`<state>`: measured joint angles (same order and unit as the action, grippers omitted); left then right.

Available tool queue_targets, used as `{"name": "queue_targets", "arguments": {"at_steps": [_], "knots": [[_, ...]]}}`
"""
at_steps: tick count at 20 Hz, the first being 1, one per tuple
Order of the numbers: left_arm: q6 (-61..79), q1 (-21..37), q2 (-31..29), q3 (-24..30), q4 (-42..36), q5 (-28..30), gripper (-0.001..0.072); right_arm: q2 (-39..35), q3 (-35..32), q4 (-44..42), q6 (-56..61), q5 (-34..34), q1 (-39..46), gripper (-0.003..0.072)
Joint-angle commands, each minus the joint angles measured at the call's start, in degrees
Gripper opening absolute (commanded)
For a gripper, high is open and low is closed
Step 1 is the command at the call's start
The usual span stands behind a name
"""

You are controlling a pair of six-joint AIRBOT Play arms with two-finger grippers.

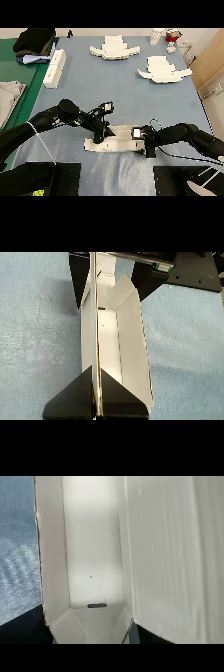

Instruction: Fold the box.

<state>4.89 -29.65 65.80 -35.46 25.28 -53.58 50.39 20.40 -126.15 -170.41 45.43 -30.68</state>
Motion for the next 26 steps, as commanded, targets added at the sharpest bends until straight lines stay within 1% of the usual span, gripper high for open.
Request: {"name": "queue_targets", "arguments": {"at_steps": [1, 8, 9, 10, 11, 12, 26], "knots": [[0.0, 0.0, 0.0, 0.0, 0.0, 0.0, 0.0012, 0.0, -0.3, 0.1, 0.0, -0.1, 0.0, 0.0686], [0.0, 0.0, 0.0, 0.0, 0.0, 0.0, 0.0012, 1.3, -0.4, 0.1, 0.0, -1.0, 0.0, 0.0684], [0.0, 0.0, 0.0, 0.0, 0.0, 0.0, 0.0012, 1.3, -0.4, 0.1, 0.0, -1.1, 0.0, 0.0627], [0.0, 0.0, 0.0, 0.0, 0.0, 0.0, 0.0013, 1.3, -0.4, 0.1, 0.0, -1.1, 0.0, 0.0614], [0.0, 0.0, 0.0, 0.0, 0.0, 0.0, 0.0012, 1.3, -0.4, 0.1, 0.0, -1.0, 0.0, 0.0524], [0.0, 0.0, 0.0, 0.0, 0.0, 0.0, 0.0012, 1.4, -0.4, 0.1, 0.0, -0.9, 0.0, 0.0495], [0.0, 0.0, 0.0, 0.0, 0.0, 0.0, 0.0012, 1.4, -0.3, 0.1, 0.0, -0.9, 0.0, 0.0496]]}}
